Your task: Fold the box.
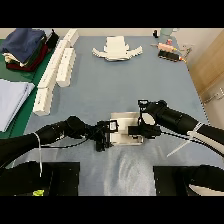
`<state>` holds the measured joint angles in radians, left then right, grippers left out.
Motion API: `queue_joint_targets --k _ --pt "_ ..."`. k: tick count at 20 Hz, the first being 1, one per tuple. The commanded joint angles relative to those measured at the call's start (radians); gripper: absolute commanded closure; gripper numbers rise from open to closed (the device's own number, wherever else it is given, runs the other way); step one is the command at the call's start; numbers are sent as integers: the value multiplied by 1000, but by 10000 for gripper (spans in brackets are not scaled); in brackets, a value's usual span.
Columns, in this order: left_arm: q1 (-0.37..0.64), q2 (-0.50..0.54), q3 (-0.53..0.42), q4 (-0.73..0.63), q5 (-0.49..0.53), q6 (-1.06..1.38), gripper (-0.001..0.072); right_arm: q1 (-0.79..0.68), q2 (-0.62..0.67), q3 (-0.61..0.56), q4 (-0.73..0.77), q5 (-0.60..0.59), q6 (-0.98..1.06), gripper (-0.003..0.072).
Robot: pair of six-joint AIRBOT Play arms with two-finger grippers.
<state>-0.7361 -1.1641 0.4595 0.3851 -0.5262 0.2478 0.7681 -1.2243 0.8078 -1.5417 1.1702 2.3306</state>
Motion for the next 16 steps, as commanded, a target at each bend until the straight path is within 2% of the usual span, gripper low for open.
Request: queue_joint_targets --k 1,8,10,12,13,16 --pt "0 0 1 0 0 2 308 1 13 14 42 4 -21 208" --pt "0 0 0 0 0 2 308 -40 150 119 1 160 -56 211" --pt "0 0 1 0 0 2 308 -65 199 124 -3 184 -83 303" --pt "0 0 1 0 0 2 308 -99 228 124 -36 214 -127 589" --pt "0 0 0 0 0 2 308 -128 229 124 -66 229 -151 684" --pt "0 0 1 0 0 2 308 -286 200 124 -14 221 -295 684"
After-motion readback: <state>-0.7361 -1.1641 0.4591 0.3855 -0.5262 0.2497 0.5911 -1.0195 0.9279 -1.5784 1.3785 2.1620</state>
